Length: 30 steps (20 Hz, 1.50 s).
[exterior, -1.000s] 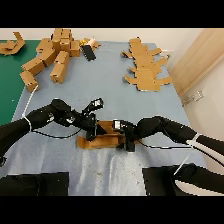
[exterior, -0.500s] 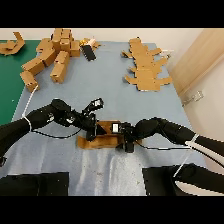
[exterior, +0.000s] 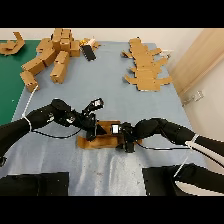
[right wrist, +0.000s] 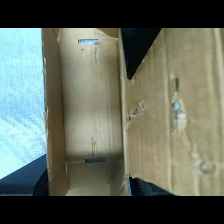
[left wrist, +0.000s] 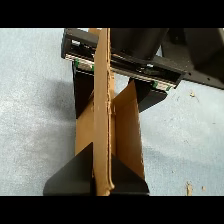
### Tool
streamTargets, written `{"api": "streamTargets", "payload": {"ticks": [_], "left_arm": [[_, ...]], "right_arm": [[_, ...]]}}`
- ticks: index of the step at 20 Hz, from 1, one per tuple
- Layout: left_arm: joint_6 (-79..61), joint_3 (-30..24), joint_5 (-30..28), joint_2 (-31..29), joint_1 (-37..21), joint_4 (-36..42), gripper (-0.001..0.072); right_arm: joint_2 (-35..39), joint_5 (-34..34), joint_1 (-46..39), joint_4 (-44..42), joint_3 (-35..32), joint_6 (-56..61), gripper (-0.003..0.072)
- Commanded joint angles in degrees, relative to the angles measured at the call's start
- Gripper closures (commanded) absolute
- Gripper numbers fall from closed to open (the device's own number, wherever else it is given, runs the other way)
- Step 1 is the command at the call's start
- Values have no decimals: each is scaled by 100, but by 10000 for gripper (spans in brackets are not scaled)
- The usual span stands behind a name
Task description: Fold the box.
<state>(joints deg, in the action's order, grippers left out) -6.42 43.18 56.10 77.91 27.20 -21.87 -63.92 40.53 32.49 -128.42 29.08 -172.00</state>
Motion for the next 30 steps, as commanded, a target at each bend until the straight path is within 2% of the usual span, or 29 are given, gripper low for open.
{"api": "streamTargets", "payload": {"ticks": [1,13,16,26,27,28,29,30], "left_arm": [[0,-2,0,-4,-4,0,696],[0,-2,0,-4,-2,20,696],[-20,-2,-173,-4,-4,20,697],[501,-2,-59,-4,-4,15,694],[498,-2,-68,-4,-4,15,564],[520,-2,-122,-4,-15,22,281],[697,-2,-212,-7,-22,15,200],[761,-2,-203,-13,-52,7,200]], "right_arm": [[-4,-2,2,50,-4,2,189],[-4,-2,4,44,-4,9,189],[-4,2,4,44,-4,9,189],[-4,-2,4,46,-4,9,189],[-4,-2,4,44,-4,9,189],[-4,-2,4,44,-4,9,189],[-4,-2,4,46,-4,9,189],[-4,-2,4,46,-4,9,189]]}}
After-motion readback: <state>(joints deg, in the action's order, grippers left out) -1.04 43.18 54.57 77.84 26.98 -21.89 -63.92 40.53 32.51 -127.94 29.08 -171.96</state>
